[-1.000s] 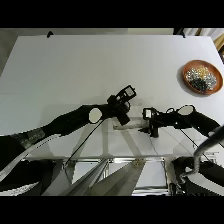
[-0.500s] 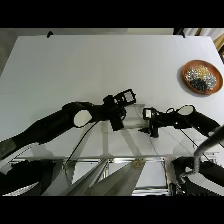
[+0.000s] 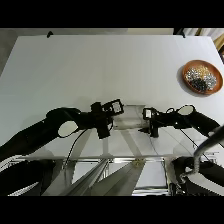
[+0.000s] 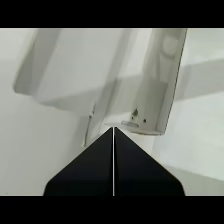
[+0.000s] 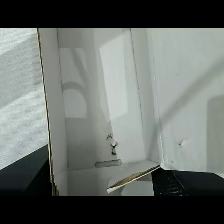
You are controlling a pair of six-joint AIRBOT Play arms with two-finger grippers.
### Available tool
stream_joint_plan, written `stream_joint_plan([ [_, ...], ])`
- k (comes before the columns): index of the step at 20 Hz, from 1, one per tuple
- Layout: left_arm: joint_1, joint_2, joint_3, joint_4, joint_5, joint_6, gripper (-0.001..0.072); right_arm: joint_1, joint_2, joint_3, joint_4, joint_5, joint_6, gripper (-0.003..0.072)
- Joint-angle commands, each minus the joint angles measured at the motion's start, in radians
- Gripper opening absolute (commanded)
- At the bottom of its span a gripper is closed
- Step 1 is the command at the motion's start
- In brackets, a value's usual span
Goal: Fold the box and place the chain.
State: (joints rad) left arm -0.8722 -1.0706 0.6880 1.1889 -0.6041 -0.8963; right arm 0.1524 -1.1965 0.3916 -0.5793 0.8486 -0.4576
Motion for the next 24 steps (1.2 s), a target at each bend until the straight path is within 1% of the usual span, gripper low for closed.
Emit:
stream_joint_plan([
  [1, 0.001, -0.015, -0.035, -0.025, 0.011, -0.001, 0.0008, 0.0, 0.001, 0.0, 0.0, 0.0, 0.0, 0.0441],
  [3, 0.001, -0.028, -0.036, -0.034, 0.038, -0.001, 0.0006, 0.0, 0.001, 0.0, 0.0, 0.0, 0.0, 0.0441],
  [7, 0.001, -0.055, -0.047, -0.035, 0.035, -0.001, 0.0007, 0.0, 0.001, 0.0, 0.0, 0.0, 0.0, 0.0441],
  [10, 0.0, -0.061, -0.11, -0.056, 0.102, 0.022, 0.0007, 0.0, 0.001, 0.0, 0.0, 0.0, 0.0, 0.0441],
  [13, 0.001, -0.061, -0.153, -0.059, 0.104, 0.07, 0.0007, 0.0, 0.001, 0.0, 0.0, 0.0, 0.0, 0.0441],
  [17, 0.001, -0.061, -0.187, -0.059, 0.111, 0.15, 0.0007, 0.0, 0.001, 0.0, 0.0, 0.0, 0.0, 0.0441],
  [20, 0.001, -0.061, -0.187, -0.06, 0.154, 0.222, 0.0007, 0.0, 0.001, 0.0, 0.0, 0.0, 0.0, 0.0441],
  [22, 0.001, -0.061, -0.187, -0.085, 0.194, 0.338, 0.0012, 0.0, 0.001, 0.0, 0.0, 0.0, 0.0, 0.0441],
  [24, 0.0, -0.061, -0.187, -0.1, 0.195, 0.472, 0.0016, 0.0, 0.001, 0.0, 0.0, 0.0, 0.0, 0.0441],
])
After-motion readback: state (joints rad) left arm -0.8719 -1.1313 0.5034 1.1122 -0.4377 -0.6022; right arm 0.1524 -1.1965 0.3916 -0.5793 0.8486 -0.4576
